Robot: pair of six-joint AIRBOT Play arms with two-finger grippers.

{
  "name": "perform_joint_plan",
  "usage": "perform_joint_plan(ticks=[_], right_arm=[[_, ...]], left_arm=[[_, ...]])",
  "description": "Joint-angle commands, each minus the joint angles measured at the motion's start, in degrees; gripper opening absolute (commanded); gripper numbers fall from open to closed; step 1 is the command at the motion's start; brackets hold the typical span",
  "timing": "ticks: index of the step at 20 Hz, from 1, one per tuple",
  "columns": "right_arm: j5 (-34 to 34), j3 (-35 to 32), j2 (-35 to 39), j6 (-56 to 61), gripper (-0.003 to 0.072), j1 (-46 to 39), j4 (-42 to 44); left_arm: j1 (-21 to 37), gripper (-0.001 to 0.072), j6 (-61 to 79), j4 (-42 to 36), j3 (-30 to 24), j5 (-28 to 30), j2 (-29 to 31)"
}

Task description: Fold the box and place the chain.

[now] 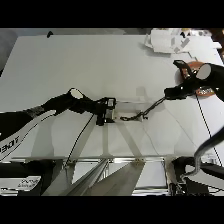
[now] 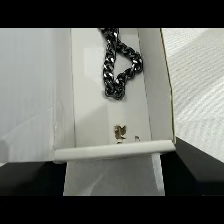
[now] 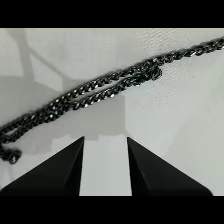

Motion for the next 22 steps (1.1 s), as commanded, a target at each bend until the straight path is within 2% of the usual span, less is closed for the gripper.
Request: perform_joint_plan(ticks=[1,7,20,21,22], right_arm=[[-1.8,-0.1,-4.3,1.4,0.0342,-0.3,0.2],[-5.0,-0.1,-5.6,2.4,0.0313,-0.3,0.2],[-7.3,-0.1,-11.0,3.4,0.0257,-0.3,0.2],[-6.9,-0.1,-11.4,3.3,0.0229,-0.3,0.2],[-5.9,-0.1,-11.4,3.0,0.0156,-0.3,0.2]], left_arm=[[0.0,0.0252,0.0,0.0,0.0,0.0,0.0],[0.0,0.0252,0.0,0.0,0.0,0.0,0.0],[0.0,0.0252,0.0,0.0,0.0,0.0,0.0],[0.0,0.0252,0.0,0.0,0.0,0.0,0.0],[0.0,0.0252,0.0,0.0,0.0,0.0,0.0]])
